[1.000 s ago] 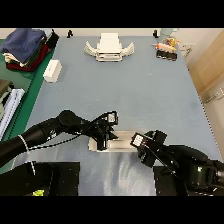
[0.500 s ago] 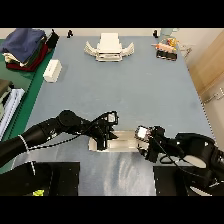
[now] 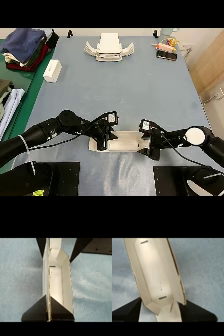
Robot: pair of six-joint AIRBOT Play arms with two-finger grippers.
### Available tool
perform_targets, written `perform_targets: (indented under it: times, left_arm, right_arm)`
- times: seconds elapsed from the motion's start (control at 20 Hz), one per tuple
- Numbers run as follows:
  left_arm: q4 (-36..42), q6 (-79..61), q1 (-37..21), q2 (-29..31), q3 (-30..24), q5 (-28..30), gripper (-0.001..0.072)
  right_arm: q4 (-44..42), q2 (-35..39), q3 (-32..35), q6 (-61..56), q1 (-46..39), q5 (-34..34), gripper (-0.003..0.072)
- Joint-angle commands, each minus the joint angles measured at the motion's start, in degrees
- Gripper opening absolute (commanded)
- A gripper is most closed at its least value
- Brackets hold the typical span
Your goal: Fold the box.
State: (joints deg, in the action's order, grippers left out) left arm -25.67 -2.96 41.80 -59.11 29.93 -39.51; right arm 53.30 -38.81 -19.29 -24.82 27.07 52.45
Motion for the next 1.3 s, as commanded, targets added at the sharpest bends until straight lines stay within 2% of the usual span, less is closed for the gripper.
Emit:
perform_targets:
  times: [0.0, 0.55, 0.9, 1.25]
  left_arm:
    - [0.0, 0.0, 0.0, 0.0, 0.0, 0.04, 0.0015]
    - [0.0, -0.02, 0.0, 0.0, 0.0, 0.07, 0.0015]
    - [0.0, 0.0, 0.0, 0.0, 0.0, 0.07, 0.0015]
    - [0.0, 0.0, 0.0, 0.0, 0.0, 0.07, 0.0015]
  right_arm:
    - [-6.4, -2.67, -0.04, 6.99, -3.28, 3.1, 0.072]
    - [-5.55, -1.97, -0.04, 6.45, -3.28, 2.95, 0.0713]
    - [-5.46, -5.6, 0.09, 22.51, -3.28, 2.54, 0.0703]
    - [-6.01, -6.47, 0.09, 20.52, -3.28, 2.89, 0.0704]
